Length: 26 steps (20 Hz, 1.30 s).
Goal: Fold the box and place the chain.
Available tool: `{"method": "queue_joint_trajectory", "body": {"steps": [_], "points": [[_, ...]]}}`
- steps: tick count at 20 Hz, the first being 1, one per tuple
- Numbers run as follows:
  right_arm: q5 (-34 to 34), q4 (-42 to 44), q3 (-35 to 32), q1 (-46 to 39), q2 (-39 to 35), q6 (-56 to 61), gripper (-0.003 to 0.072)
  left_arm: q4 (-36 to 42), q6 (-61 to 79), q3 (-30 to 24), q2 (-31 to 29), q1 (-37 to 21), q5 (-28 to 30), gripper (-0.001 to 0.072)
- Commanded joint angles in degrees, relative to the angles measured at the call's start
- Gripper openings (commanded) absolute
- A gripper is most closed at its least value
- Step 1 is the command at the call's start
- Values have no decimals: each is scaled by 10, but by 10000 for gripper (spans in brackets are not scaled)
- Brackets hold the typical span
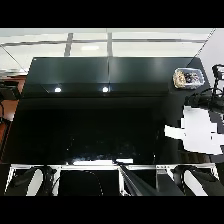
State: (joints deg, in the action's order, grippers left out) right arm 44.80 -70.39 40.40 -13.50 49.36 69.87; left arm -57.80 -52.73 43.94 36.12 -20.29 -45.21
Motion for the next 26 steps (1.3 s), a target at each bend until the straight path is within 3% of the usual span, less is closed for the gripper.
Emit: {"method": "queue_joint_trajectory", "body": {"steps": [1,13,16,18,20,22,23,24,26], "points": [[0,0,0,0,-1,0,14,0,0,0,0,0,0,25],[-5,8,0,0,0,1,14,4,0,0,10,0,1,25],[-27,127,0,0,-1,7,14,16,-3,-1,20,0,2,25],[57,257,0,1,-1,8,14,69,-43,-1,31,0,-29,25],[123,274,0,9,0,7,29,137,-49,-8,45,1,-97,24],[148,195,-3,25,0,21,720,183,-49,-40,61,18,-128,42],[165,157,-6,29,0,31,720,194,-49,-57,68,34,-130,250],[180,118,-5,29,0,32,720,196,-57,-71,78,53,-144,720],[202,-10,-3,4,-3,53,720,177,-78,-73,95,71,-161,715]]}}
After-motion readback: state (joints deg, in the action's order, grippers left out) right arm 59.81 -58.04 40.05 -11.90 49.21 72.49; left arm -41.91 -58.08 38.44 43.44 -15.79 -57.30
